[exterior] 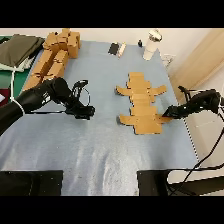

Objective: Fold the box.

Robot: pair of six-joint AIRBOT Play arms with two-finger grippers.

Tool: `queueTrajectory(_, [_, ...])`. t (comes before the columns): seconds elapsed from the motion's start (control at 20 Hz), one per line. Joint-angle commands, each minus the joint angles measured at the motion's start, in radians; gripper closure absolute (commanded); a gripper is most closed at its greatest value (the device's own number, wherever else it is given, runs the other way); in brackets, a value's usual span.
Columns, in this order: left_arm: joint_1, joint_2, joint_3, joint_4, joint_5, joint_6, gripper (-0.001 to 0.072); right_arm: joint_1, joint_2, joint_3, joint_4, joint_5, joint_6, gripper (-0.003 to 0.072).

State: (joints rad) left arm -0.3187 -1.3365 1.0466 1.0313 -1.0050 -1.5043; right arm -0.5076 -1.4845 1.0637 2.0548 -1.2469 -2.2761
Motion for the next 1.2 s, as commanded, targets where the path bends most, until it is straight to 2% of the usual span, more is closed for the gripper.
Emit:
queueTrajectory(0.0, [0.0,0.0,0.001,-0.063,-0.002,0.024,0.0697,0.035,-0.044,0.001,0.021,-0.011,-0.019,0.0402])
queueTrajectory(0.1, [0.0,0.0,0.002,-0.086,-0.002,0.042,0.0696,0.056,-0.054,0.001,0.024,-0.024,-0.019,0.0649])
queueTrajectory(0.15, [0.002,0.0,0.002,-0.109,-0.004,0.066,0.0696,0.07,-0.053,0.001,0.037,-0.039,-0.019,0.068])
queueTrajectory(0.2, [0.003,0.0,0.002,-0.132,-0.01,0.093,0.0695,0.087,-0.053,0.001,0.063,-0.066,-0.019,0.068])
queueTrajectory(0.25, [0.01,0.0,0.002,-0.163,-0.029,0.127,0.0663,0.111,-0.053,0.001,0.106,-0.098,-0.017,0.0681])
queueTrajectory(0.3, [0.021,0.0,0.003,-0.195,-0.058,0.16,0.04,0.135,-0.053,0.0,0.158,-0.13,-0.017,0.0681])
queueTrajectory(0.35, [0.04,0.0,0.006,-0.228,-0.098,0.185,0.0271,0.162,-0.053,-0.007,0.221,-0.166,-0.009,0.0681])
queueTrajectory(0.5, [0.117,0.0,0.006,-0.301,-0.19,0.271,0.027,0.26,-0.01,-0.098,0.369,-0.177,-0.009,0.0682])
queueTrajectory(0.7, [0.228,0.0,-0.021,-0.33,-0.256,0.382,0.0269,0.386,0.14,-0.32,0.471,-0.035,-0.063,0.0682])
queueTrajectory(0.95, [0.343,-0.011,-0.127,-0.434,-0.202,0.51,0.0268,0.539,0.325,-0.551,0.616,0.161,-0.146,0.0682])
queueTrajectory(1.15, [0.381,-0.086,-0.138,-0.501,-0.183,0.575,0.0268,0.691,0.426,-0.649,0.662,0.349,-0.148,0.0682])
